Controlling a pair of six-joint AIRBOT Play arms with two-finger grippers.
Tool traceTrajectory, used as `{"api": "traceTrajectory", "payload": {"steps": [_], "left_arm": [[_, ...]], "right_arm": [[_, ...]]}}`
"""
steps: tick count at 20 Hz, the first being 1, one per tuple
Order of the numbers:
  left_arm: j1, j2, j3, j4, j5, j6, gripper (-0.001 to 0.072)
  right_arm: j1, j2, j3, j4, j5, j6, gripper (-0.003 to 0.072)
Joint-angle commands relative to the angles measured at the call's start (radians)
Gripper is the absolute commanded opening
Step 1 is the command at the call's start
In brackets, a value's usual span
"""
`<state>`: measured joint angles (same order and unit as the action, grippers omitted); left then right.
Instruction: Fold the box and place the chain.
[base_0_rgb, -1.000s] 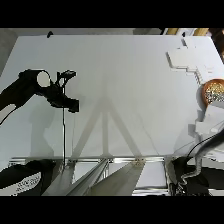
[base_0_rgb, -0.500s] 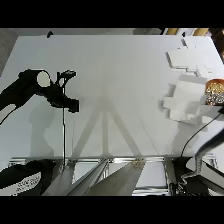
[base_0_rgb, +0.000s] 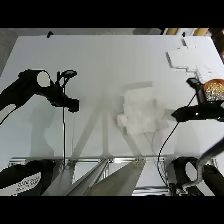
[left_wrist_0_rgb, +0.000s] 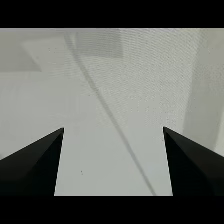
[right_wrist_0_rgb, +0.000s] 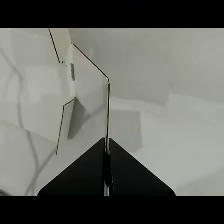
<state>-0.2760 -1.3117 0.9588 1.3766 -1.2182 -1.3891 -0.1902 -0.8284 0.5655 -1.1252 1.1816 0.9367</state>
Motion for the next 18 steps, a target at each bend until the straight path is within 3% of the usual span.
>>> {"api": "traceTrajectory", "payload": {"steps": [1,3,5,8,9,14,18], "left_arm": [[0.0,-0.001,0.0,-0.011,0.077,0.019,0.0694],[0.0,-0.002,0.0,-0.09,0.143,0.022,0.0695],[0.0,-0.006,0.0,-0.27,0.204,0.12,0.0696],[-0.002,-0.039,0.0,-0.578,0.212,0.378,0.0695],[-0.007,-0.052,0.0,-0.623,0.212,0.407,0.0695],[-0.092,-0.154,0.0,-0.633,0.209,0.394,0.0695],[-0.171,-0.206,0.0,-0.729,0.204,0.49,0.069]], "right_arm": [[0.152,0.047,-0.088,0.019,-0.05,0.055,0.0012],[0.198,0.047,-0.089,0.024,-0.073,0.06,0.0012],[0.228,0.047,-0.089,0.032,-0.091,0.063,0.0012],[0.239,0.047,-0.089,0.034,-0.098,0.063,0.0012],[0.239,0.047,-0.089,0.034,-0.098,0.063,0.0012],[0.239,0.047,-0.089,0.034,-0.098,0.063,0.0012],[0.239,0.047,-0.089,0.034,-0.098,0.063,0.0012]]}}
